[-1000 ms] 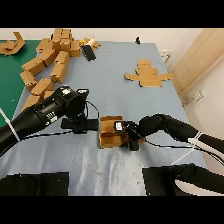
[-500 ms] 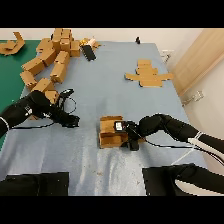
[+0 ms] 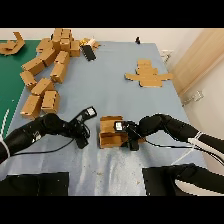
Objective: Fold the box.
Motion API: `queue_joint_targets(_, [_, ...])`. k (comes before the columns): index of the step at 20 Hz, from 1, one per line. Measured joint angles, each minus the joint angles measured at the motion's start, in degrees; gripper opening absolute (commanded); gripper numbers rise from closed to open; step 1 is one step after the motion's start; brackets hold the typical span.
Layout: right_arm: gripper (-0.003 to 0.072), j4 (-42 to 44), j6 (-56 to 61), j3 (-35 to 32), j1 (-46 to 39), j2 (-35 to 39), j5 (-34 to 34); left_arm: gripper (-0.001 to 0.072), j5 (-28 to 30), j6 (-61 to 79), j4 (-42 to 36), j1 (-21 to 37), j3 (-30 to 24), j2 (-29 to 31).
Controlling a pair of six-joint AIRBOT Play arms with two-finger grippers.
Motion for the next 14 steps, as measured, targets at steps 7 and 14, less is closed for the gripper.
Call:
queue_joint_targets(7, [0.0511,0.0,0.02,0.0,0.0,0.0,0.0,0.0688,5.75,3.06,1.66,-8.79,-3.67,3.65])
queue_joint_targets(14, [0.0511,0.0,0.02,0.0,0.02,0.0,0.02,0.0688,10.71,5.03,-0.68,-11.74,-4.0,3.43])
